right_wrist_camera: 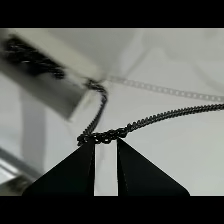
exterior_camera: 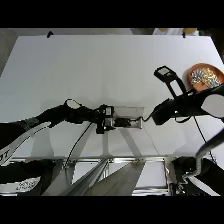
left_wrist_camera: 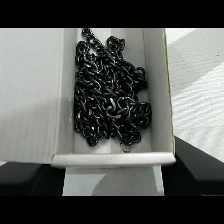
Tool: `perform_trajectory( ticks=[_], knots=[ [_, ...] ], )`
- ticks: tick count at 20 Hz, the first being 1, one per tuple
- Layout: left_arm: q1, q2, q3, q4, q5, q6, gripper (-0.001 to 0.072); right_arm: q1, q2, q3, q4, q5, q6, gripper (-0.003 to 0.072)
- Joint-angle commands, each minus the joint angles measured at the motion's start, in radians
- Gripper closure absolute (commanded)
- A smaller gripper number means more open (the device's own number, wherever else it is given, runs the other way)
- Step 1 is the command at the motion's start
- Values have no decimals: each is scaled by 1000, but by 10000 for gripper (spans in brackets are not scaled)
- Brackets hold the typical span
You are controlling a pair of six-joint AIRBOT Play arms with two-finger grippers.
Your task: Fold the box and place the chain.
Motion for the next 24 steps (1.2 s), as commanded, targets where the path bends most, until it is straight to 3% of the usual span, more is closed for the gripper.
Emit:
perform_trajectory(
  ticks=[1, 5, 8, 12, 14, 15, 19, 24],
  knots=[
    [0, 1, 1, 0, 0, 0, 577, 125, 25, 0, 97, -85, 16, 669],
    [0, 1, 1, 0, 0, 0, 577, 192, 10, 0, 148, -245, 25, 669],
    [0, 1, 1, 0, 0, 0, 577, 206, -45, 0, 178, -295, 25, 669],
    [0, 1, 1, 0, 0, 0, 577, 206, -175, 0, 160, -293, 25, 657],
    [0, 1, 1, 0, 0, 0, 577, 206, -236, 0, 160, -285, 24, 512],
    [0, 1, 1, 0, 0, 0, 577, 206, -251, 0, 159, -280, 21, 479],
    [0, 1, 1, 0, 0, 0, 577, 177, -235, 55, 112, -247, 13, 479],
    [0, 1, 1, 0, 0, 0, 577, -31, -232, 158, 13, -160, 14, 489]
  ],
)
